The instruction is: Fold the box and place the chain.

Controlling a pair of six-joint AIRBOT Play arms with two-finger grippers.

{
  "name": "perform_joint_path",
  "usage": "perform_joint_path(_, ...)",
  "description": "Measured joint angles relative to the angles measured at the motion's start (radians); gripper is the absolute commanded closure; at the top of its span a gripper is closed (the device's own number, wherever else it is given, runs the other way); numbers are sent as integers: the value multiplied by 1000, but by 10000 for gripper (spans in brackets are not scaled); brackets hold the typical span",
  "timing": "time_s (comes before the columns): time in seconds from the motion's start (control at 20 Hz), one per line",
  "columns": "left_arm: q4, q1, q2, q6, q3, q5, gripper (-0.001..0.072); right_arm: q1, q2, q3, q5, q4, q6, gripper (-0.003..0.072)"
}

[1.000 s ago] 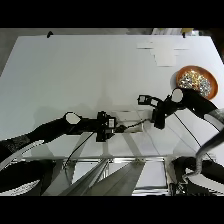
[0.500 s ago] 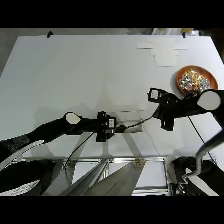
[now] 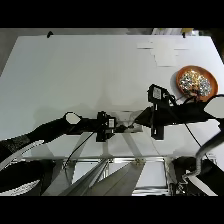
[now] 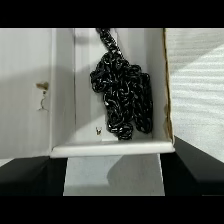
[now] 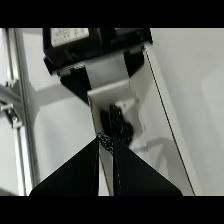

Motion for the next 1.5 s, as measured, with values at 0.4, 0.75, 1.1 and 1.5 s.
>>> perform_joint_path(0.4, 0, 0, 0, 0, 0, 0, 559, 146, -99, 0, -158, 11, 5, 590)
perform_joint_path(0.75, 0, 0, 0, 0, 0, 0, 559, 153, -167, 11, -196, -157, 113, 456)
perform_joint_path(1.1, 0, 0, 0, 0, 0, 0, 559, 2, -119, 46, -179, -378, 86, 545)
perform_joint_path(1.5, 0, 0, 0, 0, 0, 0, 559, -125, -262, -32, -155, -485, -78, 342)
